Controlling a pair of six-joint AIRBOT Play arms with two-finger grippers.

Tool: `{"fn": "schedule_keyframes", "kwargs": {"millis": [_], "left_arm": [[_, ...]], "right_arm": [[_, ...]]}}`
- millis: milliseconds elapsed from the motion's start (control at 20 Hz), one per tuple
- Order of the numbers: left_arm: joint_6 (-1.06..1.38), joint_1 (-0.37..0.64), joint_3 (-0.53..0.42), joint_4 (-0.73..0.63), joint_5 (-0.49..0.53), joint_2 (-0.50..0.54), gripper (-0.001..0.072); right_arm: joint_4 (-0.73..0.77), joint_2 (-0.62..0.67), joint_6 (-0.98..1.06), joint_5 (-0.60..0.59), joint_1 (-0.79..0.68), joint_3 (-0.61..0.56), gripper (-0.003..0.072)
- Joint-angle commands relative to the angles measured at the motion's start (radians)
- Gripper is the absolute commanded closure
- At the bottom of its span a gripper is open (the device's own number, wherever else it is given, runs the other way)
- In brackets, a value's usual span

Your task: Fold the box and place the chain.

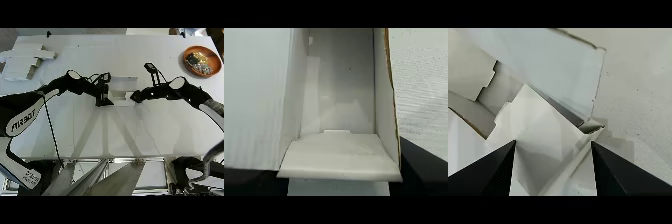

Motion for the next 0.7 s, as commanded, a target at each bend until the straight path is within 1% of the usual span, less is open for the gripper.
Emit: {"fn": "schedule_keyframes", "kwargs": {"millis": [0,100,550,650], "left_arm": [[0.0,0.0,0.0,0.0,0.0,0.0,0.0234],[0.0,0.0,0.0,0.0,0.0,0.0,0.0234],[0.0,0.0,0.0,0.0,0.0,0.0,0.0234],[0.001,0.0,0.0,0.0,0.0,0.0,0.0234]], "right_arm": [[-0.044,-0.001,0.092,-0.039,0.006,0.002,0.0169],[-0.072,-0.001,0.126,-0.053,0.006,0.003,0.0169],[-0.138,-0.002,0.115,-0.064,0.054,0.003,0.017],[-0.179,-0.002,0.133,-0.064,0.072,0.008,0.017]]}}
